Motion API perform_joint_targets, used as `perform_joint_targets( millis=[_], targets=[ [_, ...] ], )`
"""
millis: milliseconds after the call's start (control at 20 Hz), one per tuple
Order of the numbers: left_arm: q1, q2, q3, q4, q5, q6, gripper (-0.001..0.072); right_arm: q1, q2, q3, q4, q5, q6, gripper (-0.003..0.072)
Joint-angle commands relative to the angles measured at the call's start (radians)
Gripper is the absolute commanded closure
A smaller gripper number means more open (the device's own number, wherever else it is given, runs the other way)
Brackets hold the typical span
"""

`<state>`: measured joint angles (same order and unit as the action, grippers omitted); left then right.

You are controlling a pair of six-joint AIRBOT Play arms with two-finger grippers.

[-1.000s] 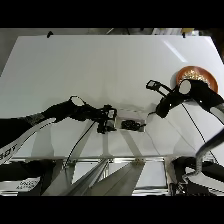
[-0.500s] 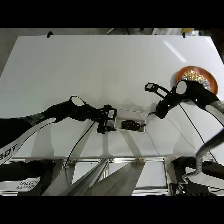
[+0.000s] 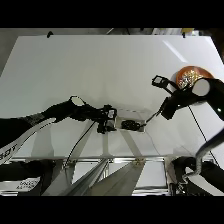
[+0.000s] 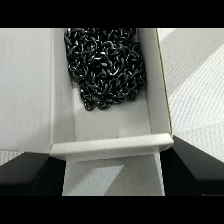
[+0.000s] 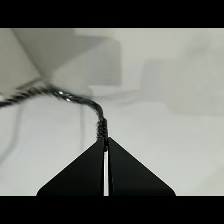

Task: Fold the box and place the chain.

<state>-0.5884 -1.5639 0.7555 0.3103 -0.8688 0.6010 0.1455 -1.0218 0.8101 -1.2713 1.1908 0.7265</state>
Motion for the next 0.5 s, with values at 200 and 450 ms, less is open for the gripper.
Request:
perform_joint_targets(
  millis=[200, 450],
  targets=[
    [0.001, 0.001, 0.001, 0.0, 0.0, 0.0, 0.054, 0.001, 0.272, 0.001, 0.305, 0.19, -0.005, 0.0673],
    [0.001, 0.001, 0.001, 0.0, 0.0, 0.0, 0.054, 0.067, 0.282, 0.001, 0.553, 0.118, -0.016, 0.0674]
  ],
)
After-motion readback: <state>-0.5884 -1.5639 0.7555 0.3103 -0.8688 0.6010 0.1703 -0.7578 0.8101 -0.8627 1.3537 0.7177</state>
